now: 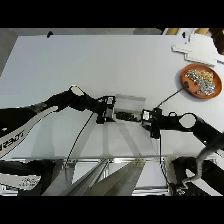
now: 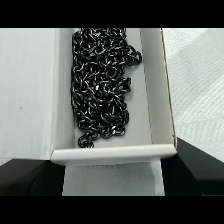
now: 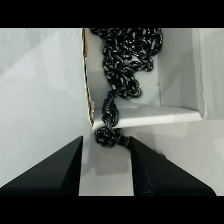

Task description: Fold the box and place the chain.

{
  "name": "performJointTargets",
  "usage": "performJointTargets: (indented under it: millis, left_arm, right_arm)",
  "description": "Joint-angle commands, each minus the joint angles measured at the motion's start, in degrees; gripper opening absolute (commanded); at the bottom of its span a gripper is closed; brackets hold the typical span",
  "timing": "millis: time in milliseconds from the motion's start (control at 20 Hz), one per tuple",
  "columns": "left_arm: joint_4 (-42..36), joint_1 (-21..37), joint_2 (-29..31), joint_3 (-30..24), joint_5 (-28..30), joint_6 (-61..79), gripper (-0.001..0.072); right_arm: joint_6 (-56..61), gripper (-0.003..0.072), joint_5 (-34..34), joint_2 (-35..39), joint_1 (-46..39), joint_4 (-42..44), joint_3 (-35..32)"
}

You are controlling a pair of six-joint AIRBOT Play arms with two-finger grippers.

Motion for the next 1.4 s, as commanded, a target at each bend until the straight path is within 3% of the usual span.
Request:
performJointTargets:
  millis: [0, 150, 300, 500, 600, 700, 900, 1000, 1200, 1350]
  left_arm:
    - [0.0, 0.0, 0.0, 0.0, 0.0, 0.0, 0.0137]
    - [0.0, 0.0, 0.0, 0.0, 0.0, 0.0, 0.0137]
    - [0.0, 0.0, 0.0, 0.0, 0.0, 0.0, 0.0137]
    - [0.0, 0.0, 0.0, 0.0, 0.0, 0.0, 0.0137]
    - [0.0, 0.0, 0.0, 0.0, 0.0, 0.0, 0.0137]
    - [0.0, 0.0, 0.0, 0.0, 0.0, 0.0, 0.0137]
    - [0.0, 0.0, 0.0, 0.0, 0.0, 0.0, 0.0137]
    - [0.0, 0.0, 0.0, 0.0, 0.0, 0.0, 0.0137]
    - [0.0, 0.0, 0.0, 0.0, 0.0, 0.0, 0.0137]
    - [0.0, 0.0, 0.0, 0.0, 0.0, 0.0, 0.0137]
  right_arm:
    - [-1.4, 0.0275, -0.7, -1.1, 0.2, 2.4, -0.1]
    - [-1.4, 0.0253, -1.6, -2.4, 0.1, 2.4, -0.1]
    - [-1.0, 0.0016, -2.6, -2.4, 0.1, 0.9, -0.1]
    - [10.5, 0.0016, -0.5, 1.3, 0.1, -11.5, -0.1]
    - [19.8, 0.0016, 2.1, 5.7, 0.1, -20.9, -0.1]
    - [28.0, 0.0016, 4.7, 11.1, 0.1, -24.8, 0.0]
    - [28.7, 0.0016, 5.5, 21.3, 0.1, -15.8, 0.0]
    - [28.7, 0.0016, 2.9, 24.0, 0.1, -7.1, 0.1]
    - [20.7, 0.0016, 1.5, 24.0, 0.1, 12.9, 1.0]
    - [18.4, 0.0016, 2.6, 22.2, 0.1, 18.9, 4.5]
